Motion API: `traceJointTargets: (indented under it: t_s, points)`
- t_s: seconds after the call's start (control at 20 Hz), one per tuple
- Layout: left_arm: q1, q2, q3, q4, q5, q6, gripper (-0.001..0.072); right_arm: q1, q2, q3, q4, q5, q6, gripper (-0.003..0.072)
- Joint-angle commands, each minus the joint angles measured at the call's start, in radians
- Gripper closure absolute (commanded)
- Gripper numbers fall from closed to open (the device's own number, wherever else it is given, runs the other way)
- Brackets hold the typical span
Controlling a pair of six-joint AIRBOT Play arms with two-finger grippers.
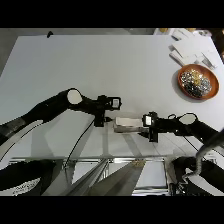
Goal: Fold the box and place the chain.
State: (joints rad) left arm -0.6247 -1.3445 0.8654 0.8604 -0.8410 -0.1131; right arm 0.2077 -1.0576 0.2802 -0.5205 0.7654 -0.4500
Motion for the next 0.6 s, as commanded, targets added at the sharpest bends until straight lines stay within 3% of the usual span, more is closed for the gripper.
traceJointTargets:
  t_s: [0.0, 0.05, 0.1, 0.3, 0.4, 0.55]
  points:
    - [0.014, 0.108, 0.001, 0.270, -0.103, -0.236, 0.0458, 0.000, 0.000, 0.000, -0.003, 0.003, -0.003, 0.0371]
    - [0.010, 0.137, 0.001, 0.285, -0.145, -0.233, 0.0634, 0.000, 0.000, 0.000, -0.003, 0.003, -0.003, 0.0371]
    - [0.000, 0.165, 0.001, 0.283, -0.179, -0.226, 0.0704, 0.000, 0.000, 0.000, -0.003, 0.003, -0.003, 0.0371]
    - [-0.111, 0.203, -0.001, 0.214, -0.205, -0.231, 0.0705, 0.000, 0.000, 0.000, -0.003, 0.003, -0.003, 0.0371]
    - [-0.188, 0.181, -0.002, 0.168, -0.156, -0.232, 0.0705, 0.000, 0.000, 0.000, -0.003, 0.003, -0.003, 0.0371]
    - [-0.258, 0.115, -0.002, 0.069, 0.001, -0.232, 0.0705, 0.000, 0.000, 0.000, -0.003, 0.003, -0.003, 0.0371]
